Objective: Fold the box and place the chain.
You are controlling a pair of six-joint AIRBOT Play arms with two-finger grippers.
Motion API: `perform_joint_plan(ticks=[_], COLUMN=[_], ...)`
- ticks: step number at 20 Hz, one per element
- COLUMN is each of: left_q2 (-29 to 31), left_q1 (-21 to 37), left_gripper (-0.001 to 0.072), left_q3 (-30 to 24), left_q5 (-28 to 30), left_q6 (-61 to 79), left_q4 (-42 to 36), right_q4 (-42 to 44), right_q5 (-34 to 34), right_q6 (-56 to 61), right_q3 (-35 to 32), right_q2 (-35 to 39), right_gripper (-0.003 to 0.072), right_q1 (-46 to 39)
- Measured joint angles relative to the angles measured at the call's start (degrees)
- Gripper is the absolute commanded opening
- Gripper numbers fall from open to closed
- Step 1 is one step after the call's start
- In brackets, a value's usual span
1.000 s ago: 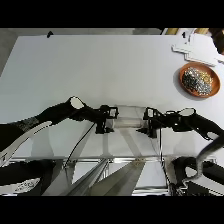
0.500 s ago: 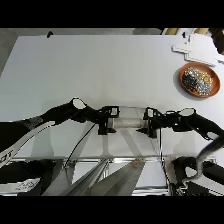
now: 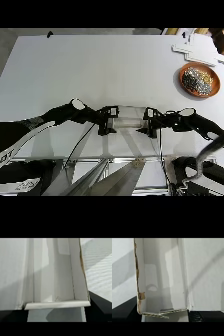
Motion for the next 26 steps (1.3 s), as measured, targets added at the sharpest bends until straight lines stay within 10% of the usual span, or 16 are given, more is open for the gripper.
perform_joint_plan(ticks=[10,14,26], left_q2=[1.27,1.29,1.31], left_q1=[0.04,-0.02,-0.15], left_gripper=[0.0543,0.0214,0.0207], left_q3=[-2.12,-2.16,-2.16], left_q5=[0.5,0.55,-0.17], left_q6=[5.55,5.64,5.86], left_q4=[-3.74,-3.54,-2.4], right_q4=[-0.04,0.0,-0.02], right_q5=[0.07,0.07,0.09], right_q6=[0.02,0.07,0.09], right_q3=[0.0,0.0,-0.04], right_q2=[0.0,0.0,0.0], right_gripper=[0.0339,0.0339,0.0339], right_q1=[0.0,0.0,0.0])
